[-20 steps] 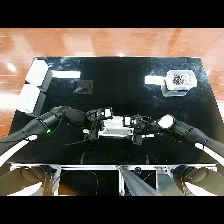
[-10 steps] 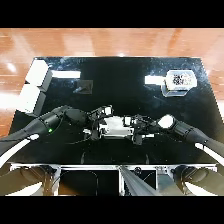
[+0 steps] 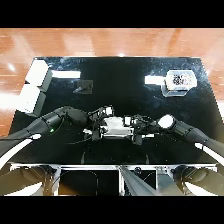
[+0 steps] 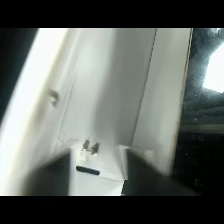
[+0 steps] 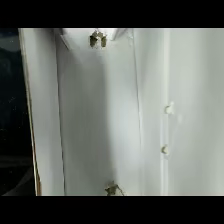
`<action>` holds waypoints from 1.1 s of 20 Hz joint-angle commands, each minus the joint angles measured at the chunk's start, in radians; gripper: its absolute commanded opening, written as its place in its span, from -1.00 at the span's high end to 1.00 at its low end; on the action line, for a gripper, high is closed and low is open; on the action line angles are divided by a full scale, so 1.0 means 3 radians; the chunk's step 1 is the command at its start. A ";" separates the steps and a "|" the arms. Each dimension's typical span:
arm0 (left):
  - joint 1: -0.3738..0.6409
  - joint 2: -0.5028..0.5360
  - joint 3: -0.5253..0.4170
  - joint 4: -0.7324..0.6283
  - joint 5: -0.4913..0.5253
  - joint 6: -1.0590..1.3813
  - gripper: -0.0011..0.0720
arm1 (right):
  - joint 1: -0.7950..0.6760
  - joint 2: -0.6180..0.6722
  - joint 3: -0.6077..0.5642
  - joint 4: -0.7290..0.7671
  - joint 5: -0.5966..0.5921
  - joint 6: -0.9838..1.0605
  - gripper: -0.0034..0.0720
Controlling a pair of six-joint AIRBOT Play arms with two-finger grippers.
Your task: Fold the box and place the chain.
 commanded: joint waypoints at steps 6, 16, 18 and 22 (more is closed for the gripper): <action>0.0254 0.0225 0.0072 0.0664 0.0262 -0.0427 0.92 | 0.0001 -0.0004 0.0001 -0.0004 0.0001 0.0001 -0.55; 0.1392 0.0565 0.0022 0.0670 0.0807 -0.1340 0.92 | 0.0001 -0.0004 0.0001 -0.0003 0.0001 0.0001 -0.55; 0.1419 0.0566 0.0018 0.0478 0.0844 -0.1320 0.91 | 0.0001 -0.0004 0.0001 -0.0003 0.0001 0.0001 -0.55; 0.1408 0.0565 0.0020 0.0220 0.0792 -0.1476 0.91 | 0.0001 -0.0004 0.0000 -0.0003 0.0001 0.0003 -0.55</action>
